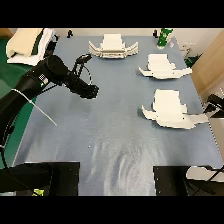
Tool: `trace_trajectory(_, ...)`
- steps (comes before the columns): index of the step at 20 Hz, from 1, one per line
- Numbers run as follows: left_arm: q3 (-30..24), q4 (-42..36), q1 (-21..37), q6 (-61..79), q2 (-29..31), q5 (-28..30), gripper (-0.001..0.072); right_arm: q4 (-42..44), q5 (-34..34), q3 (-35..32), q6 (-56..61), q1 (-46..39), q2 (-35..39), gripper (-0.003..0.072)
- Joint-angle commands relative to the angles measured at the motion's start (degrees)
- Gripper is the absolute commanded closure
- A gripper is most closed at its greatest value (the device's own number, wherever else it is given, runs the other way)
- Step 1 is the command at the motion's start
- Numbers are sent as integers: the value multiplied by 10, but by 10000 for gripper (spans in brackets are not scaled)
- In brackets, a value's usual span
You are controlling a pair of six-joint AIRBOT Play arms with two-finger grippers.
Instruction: Fold the box.
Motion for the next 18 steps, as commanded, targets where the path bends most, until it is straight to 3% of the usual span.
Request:
trace_trajectory(1, 0, -14, 0, 0, 0, 1, 694, 46, 10, 7, -65, -38, -44, 317)
trace_trajectory(7, 0, -16, 0, 0, 0, 2, 695, 80, 6, 47, -98, -112, -89, 317)
trace_trajectory(11, 0, -17, 0, 0, 0, 1, 695, 170, -31, 46, -186, -150, -135, 317)
trace_trajectory(18, 0, -30, 0, 0, 0, 1, 695, 222, -68, 55, -250, -157, -185, 317)
